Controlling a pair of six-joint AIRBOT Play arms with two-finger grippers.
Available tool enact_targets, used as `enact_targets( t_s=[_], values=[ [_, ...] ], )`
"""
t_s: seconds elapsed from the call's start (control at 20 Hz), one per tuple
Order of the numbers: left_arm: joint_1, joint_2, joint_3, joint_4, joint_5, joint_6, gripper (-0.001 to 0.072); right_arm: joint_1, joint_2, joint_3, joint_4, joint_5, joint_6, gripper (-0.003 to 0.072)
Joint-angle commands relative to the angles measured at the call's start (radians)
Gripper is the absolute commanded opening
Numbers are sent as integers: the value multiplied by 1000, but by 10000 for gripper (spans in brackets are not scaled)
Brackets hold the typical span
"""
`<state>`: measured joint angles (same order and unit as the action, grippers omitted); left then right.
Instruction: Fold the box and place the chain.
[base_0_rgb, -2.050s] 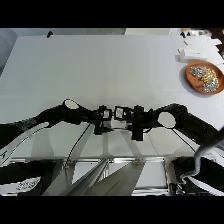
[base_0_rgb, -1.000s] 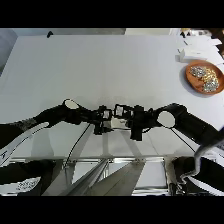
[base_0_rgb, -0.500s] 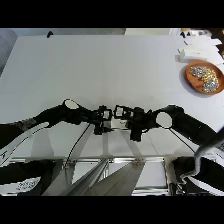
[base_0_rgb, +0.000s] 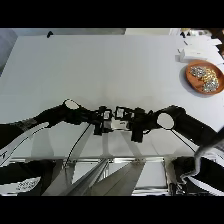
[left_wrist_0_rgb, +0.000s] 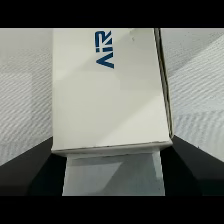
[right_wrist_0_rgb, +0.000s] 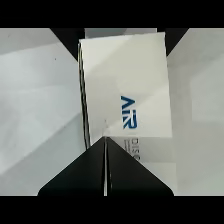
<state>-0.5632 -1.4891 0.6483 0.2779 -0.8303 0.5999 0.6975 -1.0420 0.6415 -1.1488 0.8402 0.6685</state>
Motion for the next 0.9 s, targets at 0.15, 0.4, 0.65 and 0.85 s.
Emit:
enact_targets(
  t_s=[0.15, 0.4, 0.65, 0.85],
  values=[
    [1, 1, 0, 0, 3, 2, 140, 0, 183, 3, -97, -26, 218, 17],
    [1, 1, 0, 0, 3, 2, 140, -70, 304, 3, -359, 278, 549, 17],
    [1, 1, 0, 0, 3, 2, 140, -443, 308, 2, -401, 503, 544, 16],
    [1, 1, 0, 0, 3, 2, 140, -789, 306, 2, -382, 437, 535, 15]
  ],
)
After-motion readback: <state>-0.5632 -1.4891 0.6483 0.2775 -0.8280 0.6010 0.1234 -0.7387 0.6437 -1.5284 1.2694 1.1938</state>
